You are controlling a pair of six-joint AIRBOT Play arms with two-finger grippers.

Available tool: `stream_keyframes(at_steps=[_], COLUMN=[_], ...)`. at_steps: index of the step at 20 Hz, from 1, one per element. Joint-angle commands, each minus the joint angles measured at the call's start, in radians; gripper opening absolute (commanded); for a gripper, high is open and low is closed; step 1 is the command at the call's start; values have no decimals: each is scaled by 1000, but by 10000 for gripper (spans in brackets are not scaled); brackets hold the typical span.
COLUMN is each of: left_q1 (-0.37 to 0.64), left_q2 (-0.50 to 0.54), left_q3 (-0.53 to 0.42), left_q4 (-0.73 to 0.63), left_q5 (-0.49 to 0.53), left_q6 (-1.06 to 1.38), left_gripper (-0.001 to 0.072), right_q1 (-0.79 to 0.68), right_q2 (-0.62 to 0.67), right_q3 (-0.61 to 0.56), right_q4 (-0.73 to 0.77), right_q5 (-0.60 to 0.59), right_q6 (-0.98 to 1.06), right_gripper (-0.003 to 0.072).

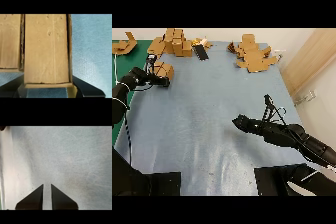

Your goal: Fold the box.

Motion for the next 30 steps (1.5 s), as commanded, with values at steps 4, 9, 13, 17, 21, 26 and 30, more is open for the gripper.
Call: stream_keyframes(at_steps=[4, 9, 13, 17, 21, 26, 30], left_q1=[11, 53, 83, 99, 98, 69, 19], left_q2=[1, 1, 10, 65, 161, 246, 286], left_q3=[68, 172, 239, 275, 277, 277, 250], left_q4=[26, 113, 133, 140, 138, 127, 122], left_q5=[-154, -358, -460, -531, -544, -711, -865], left_q6=[-2, -121, -158, -158, -158, -185, -234], left_gripper=[694, 695, 695, 695, 694, 11, 8], right_q1=[0, 0, 0, 0, 0, 0, -8], right_q2=[0, 0, 0, 0, 0, -40, -91], right_q3=[1, 1, 1, 1, 1, 1, 48], right_q4=[0, 0, 0, 0, -3, -12, -71], right_q5=[-1, -1, 0, -1, -1, 0, -11], right_q6=[1, 1, 1, 1, 0, 0, -66], right_gripper=[410, 490, 525, 525, 525, 498, 68])
